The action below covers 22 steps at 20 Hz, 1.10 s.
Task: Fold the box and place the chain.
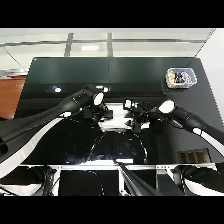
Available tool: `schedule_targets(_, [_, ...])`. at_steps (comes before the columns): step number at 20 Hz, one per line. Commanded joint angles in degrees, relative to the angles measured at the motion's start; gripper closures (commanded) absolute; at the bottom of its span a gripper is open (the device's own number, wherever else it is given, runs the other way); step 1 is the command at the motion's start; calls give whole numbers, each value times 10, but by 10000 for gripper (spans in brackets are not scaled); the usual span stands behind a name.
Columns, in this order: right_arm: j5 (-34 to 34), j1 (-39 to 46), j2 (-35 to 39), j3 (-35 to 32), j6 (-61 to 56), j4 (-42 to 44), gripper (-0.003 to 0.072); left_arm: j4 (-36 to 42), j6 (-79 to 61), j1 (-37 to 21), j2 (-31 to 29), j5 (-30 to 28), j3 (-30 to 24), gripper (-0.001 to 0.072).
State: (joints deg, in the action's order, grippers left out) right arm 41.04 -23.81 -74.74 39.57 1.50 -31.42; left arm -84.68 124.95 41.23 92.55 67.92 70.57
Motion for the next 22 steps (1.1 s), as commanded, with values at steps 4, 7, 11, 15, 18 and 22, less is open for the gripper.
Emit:
schedule_targets(4, [-3,-1,-5,1,-93,6,564,1,0,0,0,-3,0,685])
schedule_targets(7, [50,38,35,17,-329,-88,674,1,0,0,0,-3,0,685])
schedule_targets(11, [159,222,102,43,-676,-256,674,1,0,0,0,0,0,685])
schedule_targets(15, [104,405,100,-48,-813,-134,674,1,0,0,0,1,0,685])
schedule_targets(18, [160,391,63,-90,-747,-94,673,1,0,0,0,0,0,685])
schedule_targets(22, [146,272,-2,-91,-603,12,673,1,0,0,0,-2,0,685])
